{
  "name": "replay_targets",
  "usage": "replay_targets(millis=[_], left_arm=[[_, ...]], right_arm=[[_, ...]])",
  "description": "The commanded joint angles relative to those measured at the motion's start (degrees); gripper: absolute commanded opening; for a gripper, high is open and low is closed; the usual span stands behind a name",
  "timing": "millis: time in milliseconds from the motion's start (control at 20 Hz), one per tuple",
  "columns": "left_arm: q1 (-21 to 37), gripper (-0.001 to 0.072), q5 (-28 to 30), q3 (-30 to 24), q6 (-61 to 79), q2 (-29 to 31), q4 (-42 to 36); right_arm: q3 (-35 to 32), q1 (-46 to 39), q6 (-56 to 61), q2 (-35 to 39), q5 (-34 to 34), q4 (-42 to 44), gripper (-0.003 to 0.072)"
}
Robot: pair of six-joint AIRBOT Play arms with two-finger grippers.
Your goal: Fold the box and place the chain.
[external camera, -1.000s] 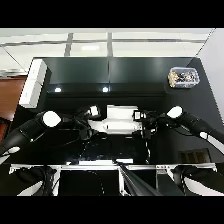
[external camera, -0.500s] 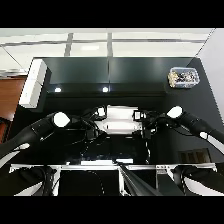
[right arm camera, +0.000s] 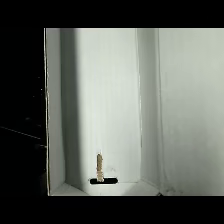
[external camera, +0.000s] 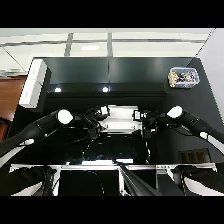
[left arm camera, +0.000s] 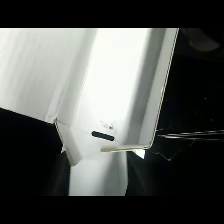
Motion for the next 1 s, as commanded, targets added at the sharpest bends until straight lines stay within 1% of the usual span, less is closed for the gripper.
replay_targets(millis=[0, 50, 200, 300, 400, 600, 650, 800, 850, 950], left_arm=[[0.00, 0.0315, -1.07, 0.11, 0.63, -0.24, -0.33], [0.00, 0.0268, -0.85, 0.11, 0.63, -0.24, -0.76], [0.00, 0.0263, -0.76, 0.11, 0.63, -0.31, -0.94], [0.00, 0.0223, -0.72, 0.11, 0.68, -0.85, -3.41], [-0.04, 0.0223, -0.35, 0.11, 1.14, -2.12, -8.11], [-0.04, 0.0223, -0.44, 0.11, 6.99, -4.72, -17.25], [-0.04, 0.0223, -0.48, 0.11, 7.48, -5.49, -18.40], [-0.04, 0.0215, -0.96, 0.11, 7.96, -6.34, -18.73], [-0.04, 0.0143, -0.96, 0.11, 8.02, -6.34, -18.73], [-0.20, 0.0129, -0.96, 0.11, 8.37, -6.34, -18.69]], right_arm=[[0.00, 0.02, 0.00, -0.04, 0.11, -0.02, 0.0403], [0.00, 0.02, 0.00, -0.04, 0.11, -0.02, 0.0402], [0.00, 0.02, 0.00, -0.04, 0.11, -0.04, 0.0403], [0.00, 0.02, 0.00, -0.04, 0.11, -0.02, 0.0403], [-0.02, 0.02, 0.00, -0.04, 0.11, -0.02, 0.0403], [0.00, 0.02, 0.00, -0.04, 0.11, -0.04, 0.0403], [0.00, 0.02, 0.00, -0.04, 0.11, -0.04, 0.0403], [-0.02, 0.02, 0.00, -0.04, 0.11, -0.04, 0.0403], [0.00, 0.02, 0.00, -0.04, 0.11, -0.04, 0.0403], [0.00, 0.02, 0.00, -0.04, 0.11, -0.04, 0.0403]])
